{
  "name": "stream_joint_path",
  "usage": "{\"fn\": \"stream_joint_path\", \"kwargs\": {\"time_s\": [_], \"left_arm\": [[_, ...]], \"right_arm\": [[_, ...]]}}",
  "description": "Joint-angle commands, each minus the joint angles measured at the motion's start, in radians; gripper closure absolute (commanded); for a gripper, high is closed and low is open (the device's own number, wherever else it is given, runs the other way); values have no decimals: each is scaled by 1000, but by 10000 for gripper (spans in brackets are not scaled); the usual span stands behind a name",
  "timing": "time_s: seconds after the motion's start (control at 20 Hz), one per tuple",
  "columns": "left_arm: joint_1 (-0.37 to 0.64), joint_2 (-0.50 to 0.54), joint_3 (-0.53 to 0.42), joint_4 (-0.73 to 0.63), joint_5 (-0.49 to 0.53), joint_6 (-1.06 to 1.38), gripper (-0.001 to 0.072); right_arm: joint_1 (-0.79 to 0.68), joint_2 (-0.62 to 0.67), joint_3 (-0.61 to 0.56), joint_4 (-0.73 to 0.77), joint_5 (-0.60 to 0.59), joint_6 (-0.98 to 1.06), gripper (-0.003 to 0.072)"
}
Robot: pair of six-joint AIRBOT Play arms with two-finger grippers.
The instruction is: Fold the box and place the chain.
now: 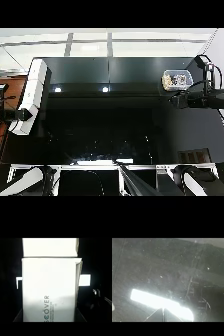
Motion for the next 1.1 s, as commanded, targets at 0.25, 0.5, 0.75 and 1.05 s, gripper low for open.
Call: {"fn": "stream_joint_path", "kwargs": {"time_s": [0.25,0.5,0.75,1.05], "left_arm": [[-35,-49,3,-2,91,-8,84],[-47,10,101,-2,25,-30,5],[-178,127,354,-10,-41,-63,6],[-449,220,515,-111,-122,-312,689]], "right_arm": [[0,1,0,3,0,0,673],[0,1,0,3,-2,0,674],[0,1,0,3,-8,0,674],[0,1,0,3,-10,0,674]]}}
